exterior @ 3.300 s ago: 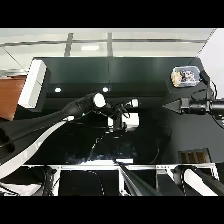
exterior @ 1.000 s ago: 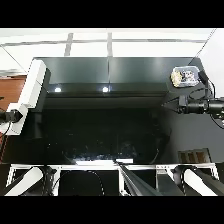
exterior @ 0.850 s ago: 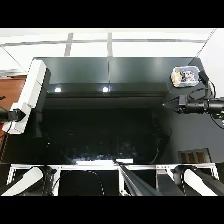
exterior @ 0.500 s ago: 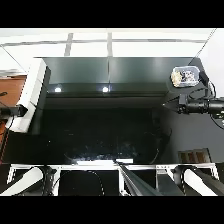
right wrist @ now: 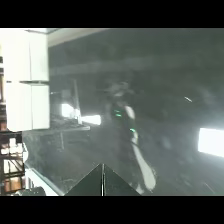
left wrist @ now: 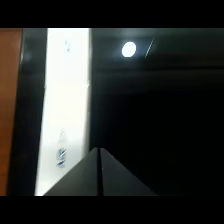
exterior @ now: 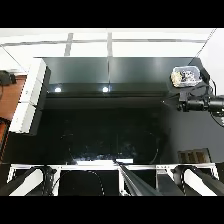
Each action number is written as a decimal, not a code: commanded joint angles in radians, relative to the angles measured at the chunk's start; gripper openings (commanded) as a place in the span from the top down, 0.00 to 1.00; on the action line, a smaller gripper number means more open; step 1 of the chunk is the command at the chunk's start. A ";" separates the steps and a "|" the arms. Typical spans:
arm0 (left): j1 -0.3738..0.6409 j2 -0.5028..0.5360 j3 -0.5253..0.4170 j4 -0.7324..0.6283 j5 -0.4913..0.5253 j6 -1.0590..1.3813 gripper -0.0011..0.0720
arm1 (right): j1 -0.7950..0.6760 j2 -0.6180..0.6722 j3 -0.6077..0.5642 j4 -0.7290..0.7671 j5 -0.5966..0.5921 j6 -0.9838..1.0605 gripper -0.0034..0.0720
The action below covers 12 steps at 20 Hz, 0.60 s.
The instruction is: Fold the box and place the chain.
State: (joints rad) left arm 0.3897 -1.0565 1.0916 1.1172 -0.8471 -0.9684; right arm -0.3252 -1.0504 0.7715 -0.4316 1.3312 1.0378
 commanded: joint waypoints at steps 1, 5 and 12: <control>-0.105 0.085 0.065 -0.092 -0.078 -0.096 0.95 | 0.118 0.000 0.154 -0.116 -0.025 0.068 0.94; -0.264 0.281 -0.100 -0.156 -0.037 -0.081 0.95 | 0.388 0.007 0.304 -0.537 -0.164 0.132 0.94; -0.381 0.547 -0.549 0.006 0.156 -0.080 0.95 | 0.424 0.006 0.045 -0.850 -0.763 0.362 0.94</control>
State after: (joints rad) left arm 0.0360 -0.5983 0.6655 1.0641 -0.7616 -1.0443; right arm 0.1112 -1.0443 0.8833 -1.0943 0.7769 1.2747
